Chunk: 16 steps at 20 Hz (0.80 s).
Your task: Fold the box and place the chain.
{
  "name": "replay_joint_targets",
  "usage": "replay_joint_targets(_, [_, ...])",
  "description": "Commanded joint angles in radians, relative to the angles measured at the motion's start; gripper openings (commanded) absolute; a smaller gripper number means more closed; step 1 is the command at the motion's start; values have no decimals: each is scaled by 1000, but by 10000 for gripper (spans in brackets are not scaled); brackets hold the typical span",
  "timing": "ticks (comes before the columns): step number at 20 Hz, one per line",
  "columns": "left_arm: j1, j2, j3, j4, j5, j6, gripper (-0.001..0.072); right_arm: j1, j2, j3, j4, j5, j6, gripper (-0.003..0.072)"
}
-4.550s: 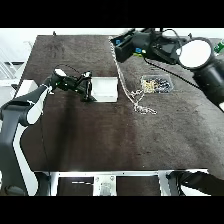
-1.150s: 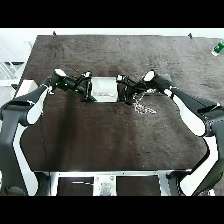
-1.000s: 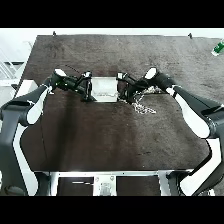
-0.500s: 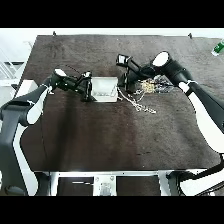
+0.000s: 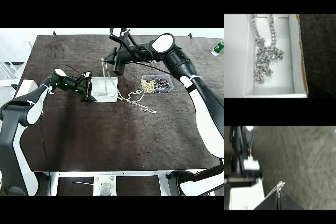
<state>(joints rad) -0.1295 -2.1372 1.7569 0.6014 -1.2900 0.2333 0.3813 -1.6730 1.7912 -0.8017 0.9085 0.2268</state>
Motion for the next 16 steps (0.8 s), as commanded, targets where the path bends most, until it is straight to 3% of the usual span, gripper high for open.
replay_joint_targets(1, [0, 0, 1, 0, 0, 1, 510, 52, -37, 13, 13, -63, 13, 6])
replay_joint_targets(11, [0, 0, 1, 0, 0, 1, 510, 28, -143, -122, -32, -47, 80, 12])
replay_joint_targets(12, [0, 0, 1, 0, 0, 1, 510, 21, -143, -124, -40, -32, 80, 152])
replay_joint_targets(13, [0, 0, 1, 0, 0, 0, 510, 14, -139, -123, -43, -15, 82, 450])
replay_joint_targets(14, [0, 0, 1, 0, 0, 0, 510, 4, -130, -123, -51, 6, 85, 587])
replay_joint_targets(16, [0, 0, 1, 0, 0, 0, 510, -33, -103, -123, -56, 73, 88, 586])
